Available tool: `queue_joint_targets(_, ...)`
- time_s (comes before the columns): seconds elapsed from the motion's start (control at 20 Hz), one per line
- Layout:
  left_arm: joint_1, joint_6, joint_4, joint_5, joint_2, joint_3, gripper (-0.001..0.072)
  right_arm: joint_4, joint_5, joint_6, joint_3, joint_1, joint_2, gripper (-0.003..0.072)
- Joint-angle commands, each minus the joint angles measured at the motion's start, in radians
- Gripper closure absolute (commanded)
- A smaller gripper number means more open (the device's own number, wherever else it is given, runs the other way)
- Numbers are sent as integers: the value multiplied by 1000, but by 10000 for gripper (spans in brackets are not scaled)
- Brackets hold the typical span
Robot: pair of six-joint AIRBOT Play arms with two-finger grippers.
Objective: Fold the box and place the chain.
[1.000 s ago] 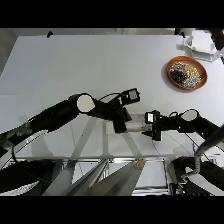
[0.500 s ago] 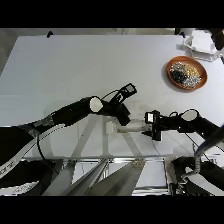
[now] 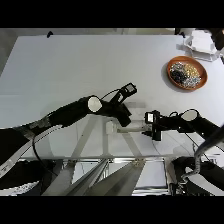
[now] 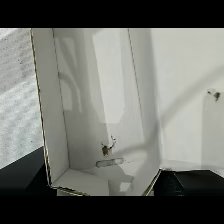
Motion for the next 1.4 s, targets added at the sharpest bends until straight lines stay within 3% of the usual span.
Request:
queue_joint_targets(0.0,2,34,-1,1,68,0,701,0,0,0,0,0,1,366)
queue_joint_targets(0.25,2,34,148,-83,132,0,698,0,0,0,0,0,1,366)
queue_joint_targets(0.55,2,37,328,-268,177,0,703,0,0,0,0,0,1,366)
queue_joint_targets(0.75,8,146,323,-363,179,-3,703,0,0,1,0,0,1,366)
queue_joint_targets(1.1,23,171,259,-259,140,-136,703,0,-1,0,0,0,1,366)
queue_joint_targets(1.35,69,171,254,-247,140,-193,697,0,-1,0,0,0,1,366)
